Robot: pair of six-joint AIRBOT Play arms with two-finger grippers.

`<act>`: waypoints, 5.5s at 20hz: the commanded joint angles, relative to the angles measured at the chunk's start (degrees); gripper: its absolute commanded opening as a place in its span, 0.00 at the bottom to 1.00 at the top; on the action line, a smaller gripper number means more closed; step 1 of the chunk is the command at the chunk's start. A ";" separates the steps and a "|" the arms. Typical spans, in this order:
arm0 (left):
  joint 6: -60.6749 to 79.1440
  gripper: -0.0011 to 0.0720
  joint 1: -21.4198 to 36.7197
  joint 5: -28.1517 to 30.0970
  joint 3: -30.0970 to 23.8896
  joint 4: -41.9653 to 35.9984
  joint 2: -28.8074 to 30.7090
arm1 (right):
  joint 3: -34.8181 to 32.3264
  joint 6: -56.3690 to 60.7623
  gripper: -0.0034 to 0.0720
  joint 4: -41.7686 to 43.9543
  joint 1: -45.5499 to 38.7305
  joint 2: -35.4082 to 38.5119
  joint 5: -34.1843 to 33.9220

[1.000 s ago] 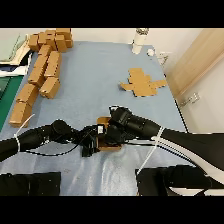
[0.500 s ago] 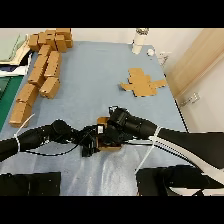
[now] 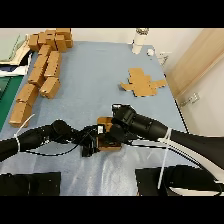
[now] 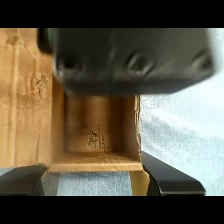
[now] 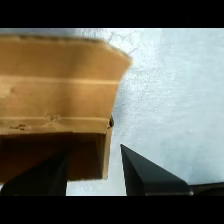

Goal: Fold the box.

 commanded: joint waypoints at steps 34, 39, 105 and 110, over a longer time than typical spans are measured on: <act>0.00 0.74 0.00 0.00 0.04 0.02 -0.02 | -23.56 -103.54 0.05 47.54 -22.45 17.42 27.63; 0.00 0.74 0.00 0.00 0.04 0.02 -0.02 | -27.32 -103.49 0.07 37.64 -12.70 26.56 37.62; 0.00 0.74 0.00 0.00 0.04 0.02 -0.02 | -31.87 -67.23 0.69 -10.97 11.80 33.62 44.68; 0.00 0.74 0.00 0.00 0.04 0.02 -0.02 | -31.87 -67.23 0.69 -10.99 11.76 33.62 44.65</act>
